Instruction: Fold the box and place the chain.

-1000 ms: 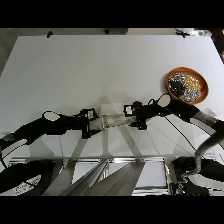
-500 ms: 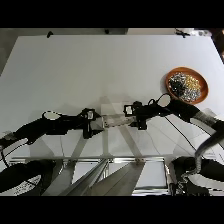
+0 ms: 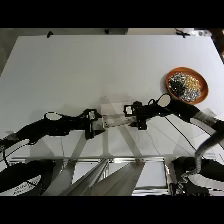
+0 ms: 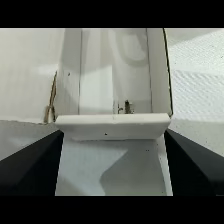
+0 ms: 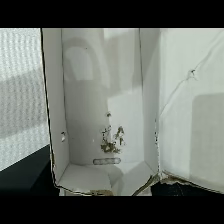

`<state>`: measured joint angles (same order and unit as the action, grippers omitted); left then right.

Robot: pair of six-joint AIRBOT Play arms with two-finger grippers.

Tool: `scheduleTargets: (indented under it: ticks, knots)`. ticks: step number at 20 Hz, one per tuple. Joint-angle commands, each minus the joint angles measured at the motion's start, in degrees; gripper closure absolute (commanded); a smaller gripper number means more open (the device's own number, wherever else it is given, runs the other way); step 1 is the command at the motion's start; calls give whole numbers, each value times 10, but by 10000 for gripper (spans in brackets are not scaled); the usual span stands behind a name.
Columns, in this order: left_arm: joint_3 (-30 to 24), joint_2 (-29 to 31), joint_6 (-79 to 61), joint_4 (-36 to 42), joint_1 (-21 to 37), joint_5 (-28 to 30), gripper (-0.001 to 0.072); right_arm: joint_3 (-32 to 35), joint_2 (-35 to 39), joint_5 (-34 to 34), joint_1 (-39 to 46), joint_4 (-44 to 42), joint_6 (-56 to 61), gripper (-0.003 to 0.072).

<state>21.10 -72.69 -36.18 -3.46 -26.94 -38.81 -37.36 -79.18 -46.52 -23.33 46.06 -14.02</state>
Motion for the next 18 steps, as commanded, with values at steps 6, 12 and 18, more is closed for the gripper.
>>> scheduleTargets:
  ticks: [6, 12, 18]
  knots:
    - [21, -22, 2, 17, -18, 8, 1, -1, 0, 0, 0, 0, 0, 388]
    - [25, -25, 2, 17, -28, 16, 23, -1, 0, 0, 0, 0, 0, 388]
    - [25, -25, 2, 17, -28, 16, 578, -1, 0, 0, 0, 0, 0, 388]
